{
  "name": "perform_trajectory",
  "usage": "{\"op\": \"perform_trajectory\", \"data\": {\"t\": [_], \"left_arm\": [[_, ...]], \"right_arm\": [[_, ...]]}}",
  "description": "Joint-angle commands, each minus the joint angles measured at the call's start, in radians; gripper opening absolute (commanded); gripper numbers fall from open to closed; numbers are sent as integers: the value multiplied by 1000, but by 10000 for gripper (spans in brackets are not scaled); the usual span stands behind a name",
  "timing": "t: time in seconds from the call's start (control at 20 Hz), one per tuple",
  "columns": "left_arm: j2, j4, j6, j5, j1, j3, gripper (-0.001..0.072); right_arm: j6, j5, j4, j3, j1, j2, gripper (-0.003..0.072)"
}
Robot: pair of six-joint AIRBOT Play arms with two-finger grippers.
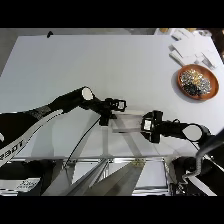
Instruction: Fold the box and place the chain.
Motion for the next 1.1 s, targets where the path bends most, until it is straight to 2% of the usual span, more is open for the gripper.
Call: {"op": "perform_trajectory", "data": {"t": [0.0,0.3,0.55,0.9,1.05], "left_arm": [[0,0,0,0,0,0,10],[0,0,0,0,0,0,10],[0,0,0,0,0,0,10],[0,0,0,0,0,0,10],[0,0,0,0,0,0,10]], "right_arm": [[-103,26,59,44,-66,-73,689],[-307,52,175,75,-82,-207,689],[-359,130,179,97,-159,-301,687],[-360,211,193,167,-163,-399,684],[-360,235,240,188,-163,-430,636]]}}
